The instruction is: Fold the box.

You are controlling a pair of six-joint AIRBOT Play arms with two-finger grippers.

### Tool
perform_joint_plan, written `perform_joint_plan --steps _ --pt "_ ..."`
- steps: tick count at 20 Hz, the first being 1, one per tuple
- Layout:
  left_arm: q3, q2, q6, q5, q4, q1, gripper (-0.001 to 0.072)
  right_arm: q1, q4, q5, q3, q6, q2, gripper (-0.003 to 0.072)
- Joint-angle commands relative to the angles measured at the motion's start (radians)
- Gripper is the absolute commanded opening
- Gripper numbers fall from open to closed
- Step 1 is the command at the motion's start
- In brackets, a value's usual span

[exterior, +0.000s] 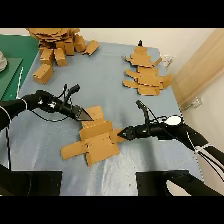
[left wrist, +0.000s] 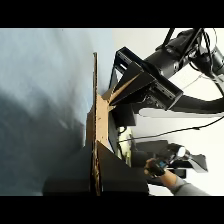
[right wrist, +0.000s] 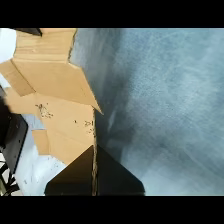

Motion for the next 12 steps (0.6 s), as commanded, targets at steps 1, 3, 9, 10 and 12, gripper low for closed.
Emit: perform_joint_plan --steps 1,3,9,10,12 --pt "0.014 0.000 0.138 0.066 0.010 -0.002 0.0012 -0.001 0.006 -0.094 0.000 0.033 0.001 0.0005" --pt "0.043 0.013 0.175 0.096 0.053 -0.024 0.0012 -0.001 0.004 -0.154 0.000 0.048 0.001 0.0206" --pt "0.051 0.243 0.483 0.333 0.088 -0.163 0.0011 -0.003 -0.012 -0.321 0.036 0.223 0.002 0.0002" --pt "0.051 0.277 0.551 0.372 0.088 -0.187 0.0012 -0.003 -0.005 -0.325 0.055 0.223 0.002 0.0002" --pt "0.051 0.303 0.665 0.385 0.088 -0.224 0.0012 -0.003 0.020 -0.363 0.117 0.223 0.002 0.0002"
